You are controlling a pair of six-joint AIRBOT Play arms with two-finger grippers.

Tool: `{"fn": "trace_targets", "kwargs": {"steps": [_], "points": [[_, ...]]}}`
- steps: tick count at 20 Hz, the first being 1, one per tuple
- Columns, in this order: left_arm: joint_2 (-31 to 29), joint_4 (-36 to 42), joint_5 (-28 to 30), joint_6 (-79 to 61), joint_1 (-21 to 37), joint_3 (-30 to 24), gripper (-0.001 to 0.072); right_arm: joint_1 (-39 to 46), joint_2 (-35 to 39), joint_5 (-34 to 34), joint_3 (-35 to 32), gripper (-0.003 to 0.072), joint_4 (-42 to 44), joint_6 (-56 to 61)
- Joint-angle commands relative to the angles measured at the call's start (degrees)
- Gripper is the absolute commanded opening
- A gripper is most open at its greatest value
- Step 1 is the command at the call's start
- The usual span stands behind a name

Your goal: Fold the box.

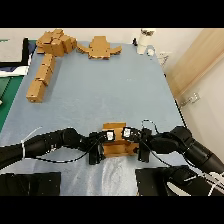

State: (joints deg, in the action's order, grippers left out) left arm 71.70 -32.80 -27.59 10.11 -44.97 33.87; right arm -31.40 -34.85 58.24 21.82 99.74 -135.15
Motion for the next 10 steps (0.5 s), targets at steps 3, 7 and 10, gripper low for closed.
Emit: {"fn": "trace_targets", "kwargs": {"steps": [3, 7, 10], "points": [[0.0, 0.0, 0.0, 0.0, 0.1, 0.0, 0.0403, 0.0, -0.5, -2.3, 0.0, 0.0380, 9.1, -3.5], [0.0, 0.0, 0.0, 0.0, 0.1, 0.0, 0.0403, 0.0, -2.4, -3.1, 0.0, 0.0371, 9.6, -5.5], [0.0, 0.0, 0.0, 0.0, 0.0, 0.0, 0.0403, 0.0, -3.4, -4.5, 0.0, 0.0259, 11.3, -8.7]]}}
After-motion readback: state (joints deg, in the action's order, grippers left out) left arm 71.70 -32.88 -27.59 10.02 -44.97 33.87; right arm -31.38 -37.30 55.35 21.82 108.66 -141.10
